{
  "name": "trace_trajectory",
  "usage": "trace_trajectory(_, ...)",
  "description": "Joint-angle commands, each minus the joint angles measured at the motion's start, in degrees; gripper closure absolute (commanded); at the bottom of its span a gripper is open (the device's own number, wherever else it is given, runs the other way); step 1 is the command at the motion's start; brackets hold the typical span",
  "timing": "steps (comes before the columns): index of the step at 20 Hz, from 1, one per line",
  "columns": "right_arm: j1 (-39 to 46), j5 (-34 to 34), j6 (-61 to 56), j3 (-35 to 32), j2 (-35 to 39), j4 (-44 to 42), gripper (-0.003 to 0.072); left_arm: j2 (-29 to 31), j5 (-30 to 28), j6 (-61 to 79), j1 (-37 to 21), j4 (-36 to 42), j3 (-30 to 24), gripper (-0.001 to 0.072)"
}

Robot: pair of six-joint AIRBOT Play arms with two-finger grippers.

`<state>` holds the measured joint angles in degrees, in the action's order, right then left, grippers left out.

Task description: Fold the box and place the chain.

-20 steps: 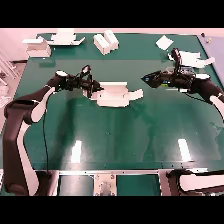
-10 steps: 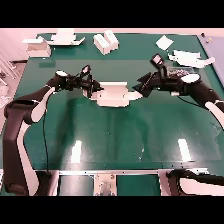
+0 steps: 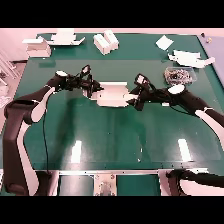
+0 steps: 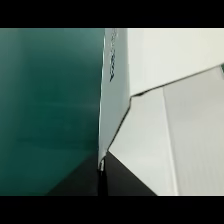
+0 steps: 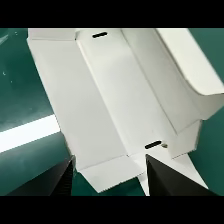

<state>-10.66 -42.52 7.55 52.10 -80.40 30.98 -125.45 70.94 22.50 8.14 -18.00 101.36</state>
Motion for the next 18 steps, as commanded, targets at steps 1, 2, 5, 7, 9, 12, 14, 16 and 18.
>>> trace_trajectory(1,-2.0,0.1,3.9,-2.6,0.0,-0.1,0.0163,0.0,0.0,0.0,0.0,0.2,0.0,0.0689)
trace_trajectory(2,-2.5,0.1,4.9,-3.1,-0.1,-0.1,0.0164,0.0,0.0,0.0,0.0,0.2,0.0,0.0690)
trace_trajectory(5,-3.2,0.1,9.2,-4.1,-0.4,-1.9,0.0163,0.0,0.0,0.0,0.0,0.2,0.0,0.0690)
trace_trajectory(7,-3.3,0.2,11.3,-4.1,-0.9,-2.0,0.0164,0.0,0.0,0.0,0.0,0.2,0.0,0.0690)
trace_trajectory(9,-3.3,2.0,12.3,-4.1,-1.6,-2.0,0.0164,0.0,0.0,0.0,0.0,0.3,0.0,0.0690)
trace_trajectory(12,-3.3,4.0,15.3,-4.1,-3.4,-3.3,0.0164,0.0,0.0,0.0,0.0,0.4,0.0,0.0690)
trace_trajectory(14,-3.3,5.0,17.9,-4.1,-4.7,-5.4,0.0164,0.0,0.0,0.0,0.0,0.4,0.0,0.0689)
trace_trajectory(16,-3.3,6.4,21.1,-4.1,-5.3,-8.6,0.0163,0.0,0.0,0.0,0.0,0.4,0.0,0.0690)
trace_trajectory(18,-3.3,7.2,24.5,-3.9,-5.3,-11.8,0.0164,0.0,0.0,0.0,0.0,0.4,0.0,0.0689)
